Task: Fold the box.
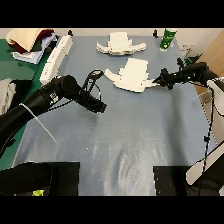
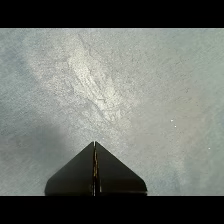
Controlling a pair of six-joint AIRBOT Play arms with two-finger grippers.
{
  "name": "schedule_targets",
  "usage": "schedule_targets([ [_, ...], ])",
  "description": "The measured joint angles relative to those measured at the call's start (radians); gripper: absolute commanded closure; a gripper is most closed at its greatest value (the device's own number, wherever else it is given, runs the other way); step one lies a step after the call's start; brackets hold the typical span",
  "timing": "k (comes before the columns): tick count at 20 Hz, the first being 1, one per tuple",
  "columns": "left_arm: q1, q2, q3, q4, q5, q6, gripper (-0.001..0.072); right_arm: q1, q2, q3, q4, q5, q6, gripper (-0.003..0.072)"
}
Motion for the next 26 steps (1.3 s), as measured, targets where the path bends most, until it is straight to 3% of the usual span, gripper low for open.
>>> schedule_targets([
  [4,0.000,0.000,0.000,0.000,0.000,0.000,0.0695,0.054,0.044,-0.076,-0.001,-0.138,0.000,0.0688],
  [9,0.000,0.000,0.000,0.000,0.000,0.000,0.0695,0.119,0.227,-0.350,-0.007,-0.179,-0.008,0.0687],
  [18,0.000,0.000,0.000,0.001,0.000,0.000,0.0695,0.180,0.713,-0.924,-0.049,-0.027,-0.082,0.0687],
  [26,0.000,0.000,0.000,0.000,0.013,0.000,0.0696,0.186,0.978,-1.153,-0.072,0.087,-0.266,0.0686],
])
